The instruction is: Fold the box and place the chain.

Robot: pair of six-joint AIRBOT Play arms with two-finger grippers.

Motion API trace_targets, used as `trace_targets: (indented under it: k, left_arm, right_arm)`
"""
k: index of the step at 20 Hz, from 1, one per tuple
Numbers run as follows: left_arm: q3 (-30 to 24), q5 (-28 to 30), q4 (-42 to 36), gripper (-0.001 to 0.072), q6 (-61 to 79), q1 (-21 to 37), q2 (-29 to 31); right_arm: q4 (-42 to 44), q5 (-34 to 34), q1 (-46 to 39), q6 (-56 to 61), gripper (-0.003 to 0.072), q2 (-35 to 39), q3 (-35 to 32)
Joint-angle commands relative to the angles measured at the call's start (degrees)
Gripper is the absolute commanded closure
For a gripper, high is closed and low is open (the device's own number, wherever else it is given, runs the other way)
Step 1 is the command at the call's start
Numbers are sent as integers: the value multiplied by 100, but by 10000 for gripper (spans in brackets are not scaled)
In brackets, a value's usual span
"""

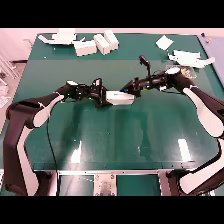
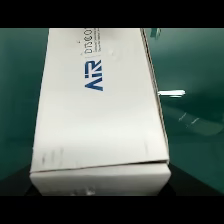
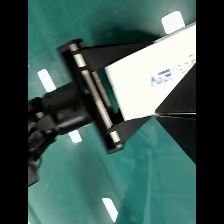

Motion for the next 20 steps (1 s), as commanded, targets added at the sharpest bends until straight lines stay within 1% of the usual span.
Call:
trace_targets:
  k: [1,3,6,8,12,14,17,20]
  left_arm:
    - [4,-2,4,425,0,0,2]
    - [4,-2,4,425,0,0,2]
    - [4,-2,4,425,0,0,2]
    - [4,-2,4,425,0,0,2]
    - [4,-2,4,425,0,0,2]
    - [4,-2,4,425,0,0,2]
    - [4,-2,4,425,0,0,2]
    - [4,-2,4,425,0,0,2]
  right_arm:
    - [63,-446,-7,-348,676,20,-476]
    - [166,-745,15,-739,677,20,-706]
    - [192,-979,15,-1322,678,17,-828]
    - [192,-997,15,-1574,678,22,-844]
    - [125,-999,35,-1611,678,24,-831]
    - [-435,-1019,138,-1578,679,24,-723]
    - [-1320,-1362,380,-1276,679,24,-629]
    - [-1580,-1510,472,-1130,679,26,-627]
